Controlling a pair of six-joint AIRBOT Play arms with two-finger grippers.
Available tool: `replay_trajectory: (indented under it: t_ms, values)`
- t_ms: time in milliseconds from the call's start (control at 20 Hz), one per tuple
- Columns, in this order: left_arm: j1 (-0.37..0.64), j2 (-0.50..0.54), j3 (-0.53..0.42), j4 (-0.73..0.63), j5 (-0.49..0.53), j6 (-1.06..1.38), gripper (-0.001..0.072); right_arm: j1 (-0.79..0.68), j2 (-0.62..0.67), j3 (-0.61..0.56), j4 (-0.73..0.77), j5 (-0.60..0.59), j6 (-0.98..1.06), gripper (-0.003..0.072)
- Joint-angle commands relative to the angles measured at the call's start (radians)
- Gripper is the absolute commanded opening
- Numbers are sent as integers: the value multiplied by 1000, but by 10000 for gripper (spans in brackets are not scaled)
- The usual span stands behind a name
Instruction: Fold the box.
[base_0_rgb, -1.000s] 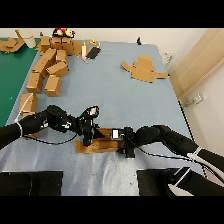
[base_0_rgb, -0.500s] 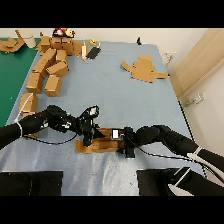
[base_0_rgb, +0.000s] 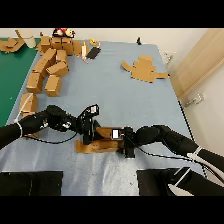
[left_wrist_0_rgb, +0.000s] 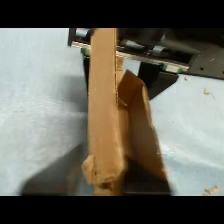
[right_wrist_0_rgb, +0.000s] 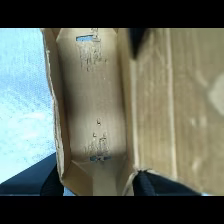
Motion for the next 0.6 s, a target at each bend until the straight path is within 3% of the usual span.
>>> replay_trajectory:
  t_ms: [0,150,200,250,450,550]
  values:
    - [-1,1,3,-6,23,-150,483,0,0,0,0,0,0,474]
    - [-1,27,9,63,30,-241,495,0,0,0,0,0,0,473]
    - [0,50,10,122,41,-291,612,0,0,0,0,0,0,473]
    - [6,79,10,194,43,-375,672,0,0,0,-1,0,0,473]
    - [50,226,10,494,-18,-715,673,0,0,0,0,0,0,473]
    - [47,298,9,581,-80,-850,671,0,0,0,0,0,0,473]
